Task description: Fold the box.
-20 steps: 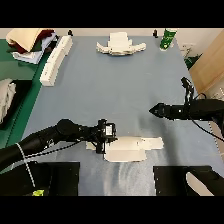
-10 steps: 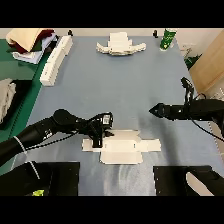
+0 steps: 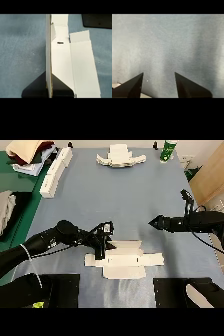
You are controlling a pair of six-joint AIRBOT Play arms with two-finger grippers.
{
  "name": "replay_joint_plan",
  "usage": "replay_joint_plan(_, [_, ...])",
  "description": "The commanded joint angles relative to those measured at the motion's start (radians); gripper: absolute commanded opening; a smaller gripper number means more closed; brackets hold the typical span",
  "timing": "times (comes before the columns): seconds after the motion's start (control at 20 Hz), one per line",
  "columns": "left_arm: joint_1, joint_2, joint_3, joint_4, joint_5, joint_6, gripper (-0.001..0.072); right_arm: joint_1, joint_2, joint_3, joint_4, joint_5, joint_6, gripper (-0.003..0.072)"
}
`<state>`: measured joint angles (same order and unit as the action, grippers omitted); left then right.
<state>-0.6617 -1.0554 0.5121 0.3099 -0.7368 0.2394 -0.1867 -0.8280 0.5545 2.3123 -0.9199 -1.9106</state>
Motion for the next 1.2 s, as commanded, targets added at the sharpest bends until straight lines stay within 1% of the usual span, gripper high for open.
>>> replay_joint_plan(0.0, [0.001,-0.003,0.000,-0.010,-0.008,0.003,0.0014,0.001,0.000,0.001,0.000,-0.014,0.000,0.0594])
replay_joint_plan(0.25, [0.001,-0.005,-0.014,-0.010,-0.049,-0.006,0.0014,0.001,0.000,0.001,0.000,-0.040,0.000,0.0594])
replay_joint_plan(0.4, [0.001,-0.005,-0.037,-0.010,-0.049,-0.005,0.0014,0.001,0.000,0.001,0.000,-0.041,0.000,0.0594])
replay_joint_plan(0.6, [0.001,-0.005,-0.037,-0.010,-0.040,-0.026,0.0014,0.001,0.000,0.001,0.000,-0.049,0.000,0.0594])
replay_joint_plan(0.65, [0.001,-0.004,-0.035,-0.010,-0.017,-0.027,0.0013,0.001,0.000,0.001,0.000,-0.051,0.000,0.0594])
replay_joint_plan(0.75, [0.001,0.012,-0.020,-0.005,0.063,-0.004,0.0013,0.001,0.000,0.001,0.000,-0.051,0.000,0.0594])
replay_joint_plan(0.85, [-0.007,0.044,-0.008,0.001,0.122,0.064,0.0013,0.001,0.000,0.001,0.000,-0.053,0.000,0.0594])
replay_joint_plan(0.95, [-0.020,0.074,-0.009,0.013,0.182,0.063,0.0013,0.001,0.000,0.001,0.000,-0.056,0.000,0.0594])
replay_joint_plan(1.05, [-0.024,0.082,-0.009,0.014,0.212,0.063,0.0013,0.001,0.000,0.001,0.000,-0.054,0.000,0.0595])
replay_joint_plan(1.15, [-0.025,0.075,-0.016,0.028,0.211,0.062,0.0013,0.001,0.000,0.001,0.000,-0.053,0.000,0.0594])
